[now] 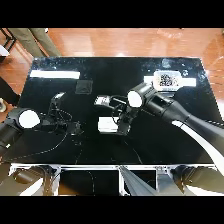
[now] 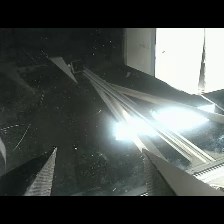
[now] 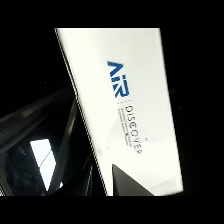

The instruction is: Fold the box and place the chain.

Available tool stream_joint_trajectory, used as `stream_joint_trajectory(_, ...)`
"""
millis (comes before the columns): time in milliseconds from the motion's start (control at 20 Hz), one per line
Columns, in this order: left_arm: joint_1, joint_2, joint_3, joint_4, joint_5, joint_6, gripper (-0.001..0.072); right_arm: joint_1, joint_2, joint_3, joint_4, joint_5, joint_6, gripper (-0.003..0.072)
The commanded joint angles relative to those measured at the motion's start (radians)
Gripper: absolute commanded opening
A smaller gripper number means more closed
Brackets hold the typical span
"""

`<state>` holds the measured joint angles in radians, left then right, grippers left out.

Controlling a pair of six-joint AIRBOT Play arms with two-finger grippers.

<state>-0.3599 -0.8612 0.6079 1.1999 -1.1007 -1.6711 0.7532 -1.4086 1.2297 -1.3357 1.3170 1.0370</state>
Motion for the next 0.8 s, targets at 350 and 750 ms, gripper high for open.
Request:
stream_joint_trajectory(350, 0.001, -0.001, 0.000, -0.001, 0.000, 0.000, 0.0632, -0.372, 0.260, -0.315, 0.592, -0.105, 0.249, 0.0018)
stream_joint_trajectory(750, 0.001, -0.001, 0.000, -0.001, 0.008, 0.000, 0.0632, -0.321, 0.152, -0.502, 0.846, -0.359, 0.247, 0.0018)
